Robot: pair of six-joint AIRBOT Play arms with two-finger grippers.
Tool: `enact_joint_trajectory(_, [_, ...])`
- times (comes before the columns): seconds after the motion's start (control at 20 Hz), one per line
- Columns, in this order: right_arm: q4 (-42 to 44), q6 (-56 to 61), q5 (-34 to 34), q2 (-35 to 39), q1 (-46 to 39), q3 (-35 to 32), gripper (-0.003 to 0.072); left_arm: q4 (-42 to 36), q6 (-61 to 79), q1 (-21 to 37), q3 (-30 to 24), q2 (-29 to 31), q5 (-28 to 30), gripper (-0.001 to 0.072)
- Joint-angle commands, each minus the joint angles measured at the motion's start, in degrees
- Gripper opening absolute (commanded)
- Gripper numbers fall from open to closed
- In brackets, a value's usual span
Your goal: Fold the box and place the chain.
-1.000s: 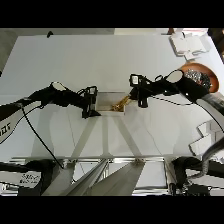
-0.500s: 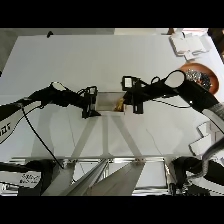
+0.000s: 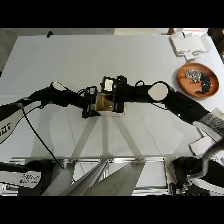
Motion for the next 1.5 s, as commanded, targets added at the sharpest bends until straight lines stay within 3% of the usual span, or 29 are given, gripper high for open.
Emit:
enact_joint_trajectory(0.0, [-0.3, 3.2, -4.0, -0.6, 1.2, 0.1, 0.0008, 0.0, 0.0, 0.0, 0.0, 0.0, 0.0, 0.0517])
enact_joint_trajectory(0.55, [-5.4, 7.4, -1.6, -7.8, 1.2, 0.1, 0.0015, 0.0, 0.0, 0.0, 0.0, 0.0, 0.0, 0.0517])
enact_joint_trajectory(0.6, [-5.5, 7.4, -1.6, -7.8, 1.2, 0.1, 0.008, 0.0, 0.0, 0.0, 0.0, 0.0, 0.0, 0.0517])
enact_joint_trajectory(0.7, [-5.4, 7.4, -1.6, -7.8, 1.2, 0.1, 0.0315, 0.0, 0.0, 0.0, 0.0, 0.0, 0.0, 0.0517])
enact_joint_trajectory(0.75, [-5.4, 7.4, -1.4, -7.8, 1.2, 0.1, 0.034, 0.0, 0.0, 0.0, 0.0, 0.0, 0.0, 0.0517])
enact_joint_trajectory(1.1, [-5.5, 7.5, 3.8, -6.4, 1.2, 0.1, 0.0336, 0.0, 0.0, 0.0, 0.0, 0.0, 0.0, 0.0517])
enact_joint_trajectory(1.15, [-5.7, 8.5, 4.5, -5.6, 1.2, 0.1, 0.0313, 0.0, 0.0, 0.0, 0.0, 0.0, 0.0, 0.0517])
enact_joint_trajectory(1.25, [-8.7, 13.0, 5.8, -3.1, 0.9, 0.1, 0.0132, 0.0, 0.0, 0.0, 0.0, 0.0, 0.0, 0.0517])
enact_joint_trajectory(1.45, [-15.6, 23.3, 16.9, 3.7, -3.1, 0.0, 0.0094, 0.0, 0.0, 0.0, 0.0, 0.0, 0.0, 0.0517])
